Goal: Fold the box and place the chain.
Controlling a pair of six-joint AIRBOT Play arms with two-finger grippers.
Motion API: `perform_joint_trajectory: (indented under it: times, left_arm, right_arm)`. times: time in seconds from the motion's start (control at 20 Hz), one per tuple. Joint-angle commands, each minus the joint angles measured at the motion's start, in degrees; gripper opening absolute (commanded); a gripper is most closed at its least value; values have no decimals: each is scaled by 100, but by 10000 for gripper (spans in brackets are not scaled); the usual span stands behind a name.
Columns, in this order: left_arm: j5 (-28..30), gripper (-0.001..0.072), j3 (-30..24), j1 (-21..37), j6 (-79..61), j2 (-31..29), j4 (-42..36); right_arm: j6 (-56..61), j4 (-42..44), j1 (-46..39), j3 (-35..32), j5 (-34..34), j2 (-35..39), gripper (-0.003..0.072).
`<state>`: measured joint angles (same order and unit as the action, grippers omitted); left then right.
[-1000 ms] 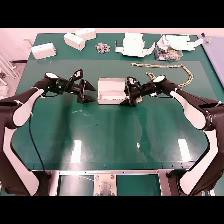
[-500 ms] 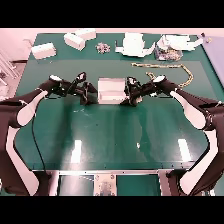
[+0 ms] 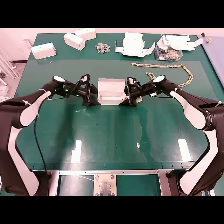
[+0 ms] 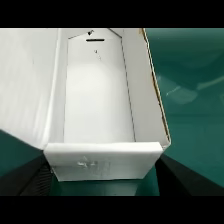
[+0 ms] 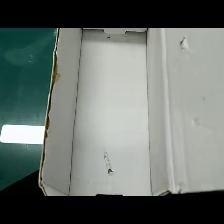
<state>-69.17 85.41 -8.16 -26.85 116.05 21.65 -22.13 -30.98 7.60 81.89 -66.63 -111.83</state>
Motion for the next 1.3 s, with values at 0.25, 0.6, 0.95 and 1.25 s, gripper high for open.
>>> perform_joint_trajectory:
  times: [0.25,0.6,0.95,1.25]
  left_arm:
    - [289,719,0,-116,37,109,-232]
    - [319,717,0,-144,-11,140,-352]
    - [551,709,0,-144,-26,142,20]
    - [348,710,0,-142,-138,142,-334]
  right_arm:
    - [7,7,4,2,11,0,587]
    - [7,7,4,2,11,0,587]
    - [7,7,4,2,11,0,588]
    - [7,7,4,2,11,0,588]
